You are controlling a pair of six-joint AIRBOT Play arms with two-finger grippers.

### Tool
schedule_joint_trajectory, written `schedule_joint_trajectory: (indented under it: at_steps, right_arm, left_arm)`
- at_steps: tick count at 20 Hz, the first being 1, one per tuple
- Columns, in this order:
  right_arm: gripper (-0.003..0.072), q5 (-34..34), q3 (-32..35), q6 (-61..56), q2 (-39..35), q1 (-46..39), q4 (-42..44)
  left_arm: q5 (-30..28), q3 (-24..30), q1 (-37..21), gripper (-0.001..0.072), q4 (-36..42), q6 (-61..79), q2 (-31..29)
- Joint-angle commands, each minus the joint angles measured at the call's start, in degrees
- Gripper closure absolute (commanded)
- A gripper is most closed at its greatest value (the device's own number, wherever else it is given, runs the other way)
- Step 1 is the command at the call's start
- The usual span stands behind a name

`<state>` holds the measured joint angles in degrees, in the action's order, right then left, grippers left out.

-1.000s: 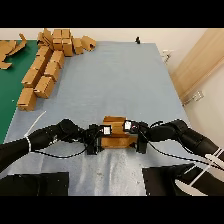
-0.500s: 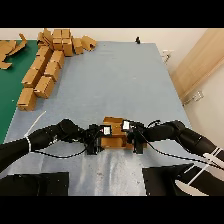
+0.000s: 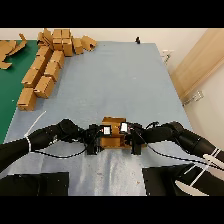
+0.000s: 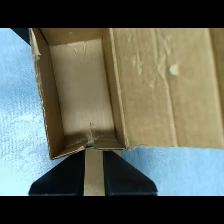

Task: Fold the box.

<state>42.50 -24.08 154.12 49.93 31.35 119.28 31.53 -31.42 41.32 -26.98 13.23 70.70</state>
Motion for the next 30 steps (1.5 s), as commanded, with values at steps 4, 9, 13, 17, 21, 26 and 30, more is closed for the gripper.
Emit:
schedule_joint_trajectory:
  at_steps: [4,9,13,17,21,26,30]
  right_arm:
    - [0.0505,-1.53,-0.02,0.31,0.39,0.2,1.46]
    - [0.0607,-2.84,0.0,2.99,0.83,1.42,4.09]
    - [0.0576,-3.08,0.0,2.99,0.85,1.64,4.07]
    - [0.0258,-3.06,0.0,2.99,0.83,1.64,4.0]
    - [0.0114,-3.06,0.0,2.99,0.83,1.64,3.34]
    - [0.0118,-2.67,0.0,1.73,0.79,1.62,0.02]
    - [0.068,11.06,-0.92,-27.78,-3.41,1.55,-11.76]
  left_arm:
    - [-0.02,-0.07,0.02,0.01,0.0,0.02,0.04]
    - [-0.02,-0.07,0.02,0.01,0.0,0.02,0.04]
    - [-0.02,-0.07,0.02,0.01,0.0,0.02,0.04]
    - [-0.02,-0.07,0.02,0.01,0.0,0.02,0.04]
    - [-0.02,-0.07,0.02,0.01,0.02,0.02,0.04]
    - [-0.02,-0.07,0.02,0.01,0.0,0.02,0.04]
    - [-0.02,-0.07,0.02,0.01,0.0,0.02,0.04]
